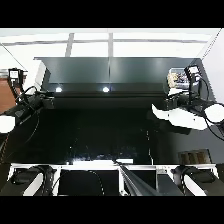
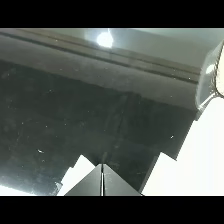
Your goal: Fold the box and place the chain.
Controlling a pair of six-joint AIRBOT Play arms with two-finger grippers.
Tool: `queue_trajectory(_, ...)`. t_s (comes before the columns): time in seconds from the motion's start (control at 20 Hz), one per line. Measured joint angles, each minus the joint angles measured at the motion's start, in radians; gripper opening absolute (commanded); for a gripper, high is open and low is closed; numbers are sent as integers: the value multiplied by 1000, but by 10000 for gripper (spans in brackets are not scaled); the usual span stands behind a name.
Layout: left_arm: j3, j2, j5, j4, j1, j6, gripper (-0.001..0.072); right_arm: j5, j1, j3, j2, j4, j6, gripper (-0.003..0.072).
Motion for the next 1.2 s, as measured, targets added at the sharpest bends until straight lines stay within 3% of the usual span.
queue_trajectory(0.4, 0, 0, 4, 0, 0, 0, 32, 0, 0, 0, 0, 0, 0, 18)
queue_trajectory(0.65, 0, -3, 60, -5, 0, -1, 32, -3, 0, 0, 0, -3, 0, 18)
queue_trajectory(0.85, 0, -8, 132, -10, 0, -2, 37, -101, 1, 0, 0, 24, 0, 18)
queue_trajectory(0.9, 0, -11, 156, -13, 0, -3, 207, -151, 1, 0, 0, 52, 0, 19)
queue_trajectory(0.95, 0, -18, 178, -24, -1, -9, 525, -206, 1, 0, 0, 95, 0, 87)
queue_trajectory(1.0, -1, -31, 193, -42, -2, -16, 709, -262, 1, 0, -2, 142, 0, 555)
queue_trajectory(1.05, -1, -45, 196, -56, -2, -25, 709, -319, 1, 0, -5, 182, 0, 719)
queue_trajectory(1.2, -1, -87, 143, -97, -13, -29, 710, -409, -14, 0, -23, 258, 1, 719)
